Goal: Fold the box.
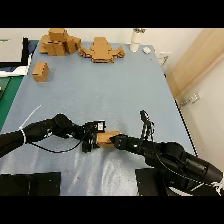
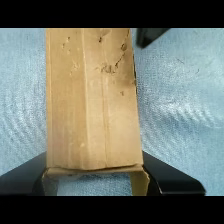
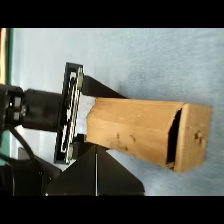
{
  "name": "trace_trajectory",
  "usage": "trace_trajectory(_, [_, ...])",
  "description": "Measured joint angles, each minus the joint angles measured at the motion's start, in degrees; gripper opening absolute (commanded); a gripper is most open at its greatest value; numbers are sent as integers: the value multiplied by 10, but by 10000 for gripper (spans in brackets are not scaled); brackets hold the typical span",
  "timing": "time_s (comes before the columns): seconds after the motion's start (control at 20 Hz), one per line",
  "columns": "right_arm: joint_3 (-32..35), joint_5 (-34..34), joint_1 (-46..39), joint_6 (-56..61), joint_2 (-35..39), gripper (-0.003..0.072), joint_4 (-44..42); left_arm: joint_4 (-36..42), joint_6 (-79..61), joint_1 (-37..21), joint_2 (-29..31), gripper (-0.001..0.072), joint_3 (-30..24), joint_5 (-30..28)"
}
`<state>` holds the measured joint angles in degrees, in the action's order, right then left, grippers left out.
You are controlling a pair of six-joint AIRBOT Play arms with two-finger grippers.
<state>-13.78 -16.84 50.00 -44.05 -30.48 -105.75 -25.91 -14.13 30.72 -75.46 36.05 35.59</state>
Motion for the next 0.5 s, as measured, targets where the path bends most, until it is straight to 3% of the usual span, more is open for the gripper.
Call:
trace_trajectory(0.2, [19,45,-4,6,-17,1,-21,0,0,0,0,385,0,0])
trace_trajectory(0.5, [26,51,-3,6,-26,1,-30,0,0,0,0,385,0,0])
